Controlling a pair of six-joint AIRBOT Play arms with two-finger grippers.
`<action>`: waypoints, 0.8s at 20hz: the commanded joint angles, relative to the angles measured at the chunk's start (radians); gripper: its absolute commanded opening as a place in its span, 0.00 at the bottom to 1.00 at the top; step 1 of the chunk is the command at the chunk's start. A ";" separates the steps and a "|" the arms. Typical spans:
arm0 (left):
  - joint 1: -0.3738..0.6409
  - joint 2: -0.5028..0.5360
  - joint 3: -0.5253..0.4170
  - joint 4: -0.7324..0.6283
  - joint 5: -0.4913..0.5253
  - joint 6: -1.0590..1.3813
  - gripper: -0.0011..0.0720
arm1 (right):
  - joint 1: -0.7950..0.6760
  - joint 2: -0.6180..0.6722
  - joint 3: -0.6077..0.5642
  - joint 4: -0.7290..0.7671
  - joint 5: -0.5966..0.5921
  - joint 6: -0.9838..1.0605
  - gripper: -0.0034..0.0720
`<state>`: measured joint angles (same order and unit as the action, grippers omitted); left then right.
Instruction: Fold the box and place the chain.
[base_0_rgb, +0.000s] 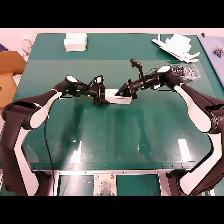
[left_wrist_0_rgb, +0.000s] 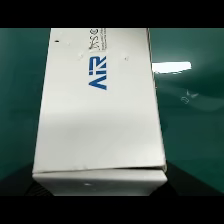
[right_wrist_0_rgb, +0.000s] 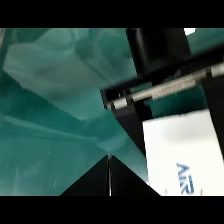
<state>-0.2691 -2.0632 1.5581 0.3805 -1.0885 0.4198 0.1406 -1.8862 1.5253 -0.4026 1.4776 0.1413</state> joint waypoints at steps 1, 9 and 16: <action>0.000 0.000 0.000 0.000 0.000 -0.001 0.51 | 0.004 0.004 -0.023 -0.003 -0.054 -0.016 0.06; 0.000 0.000 0.000 0.000 0.000 -0.001 0.51 | 0.015 -0.012 -0.077 -0.142 -0.273 -0.025 0.06; 0.000 0.000 0.000 0.000 0.000 -0.001 0.51 | 0.036 -0.009 -0.052 -0.169 -0.251 0.005 0.06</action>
<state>-0.2684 -2.0632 1.5581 0.3817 -1.0904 0.4179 0.1768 -1.9034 1.4570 -0.5613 1.2221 0.1287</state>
